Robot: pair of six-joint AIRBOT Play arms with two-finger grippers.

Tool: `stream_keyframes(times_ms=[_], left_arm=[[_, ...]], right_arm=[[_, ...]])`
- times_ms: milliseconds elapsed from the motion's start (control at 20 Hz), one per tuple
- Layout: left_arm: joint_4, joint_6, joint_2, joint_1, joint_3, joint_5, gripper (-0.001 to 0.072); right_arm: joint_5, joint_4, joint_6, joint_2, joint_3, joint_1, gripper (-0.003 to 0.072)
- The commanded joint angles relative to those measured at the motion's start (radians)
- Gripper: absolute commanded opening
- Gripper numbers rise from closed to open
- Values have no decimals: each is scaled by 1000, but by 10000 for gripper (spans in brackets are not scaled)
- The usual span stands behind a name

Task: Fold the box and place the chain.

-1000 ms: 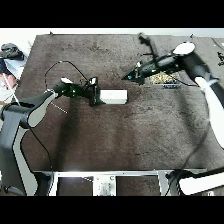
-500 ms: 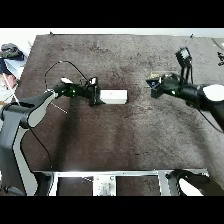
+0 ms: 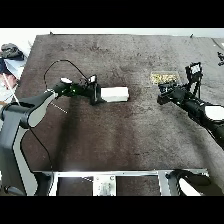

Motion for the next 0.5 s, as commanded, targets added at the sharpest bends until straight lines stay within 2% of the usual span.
stream_keyframes(times_ms=[0, 50, 100, 300, 450], left_arm=[[-29, -2, 1, 0, 0, -1, 204], [-58, -3, 1, 0, 0, 0, 139], [-90, -2, 5, 5, 1, -1, 11], [-183, -14, 79, 38, 5, 65, 9], [-179, -160, 183, 98, 5, 264, 8]], right_arm=[[-16, -2, -1, 6, -8, 0, 12], [-16, -2, -1, 6, -8, 0, 11], [-17, -2, -1, 6, -8, 0, 11], [-16, -6, -1, 6, -8, 0, 12], [-16, -6, -1, 6, -8, 0, 12]])
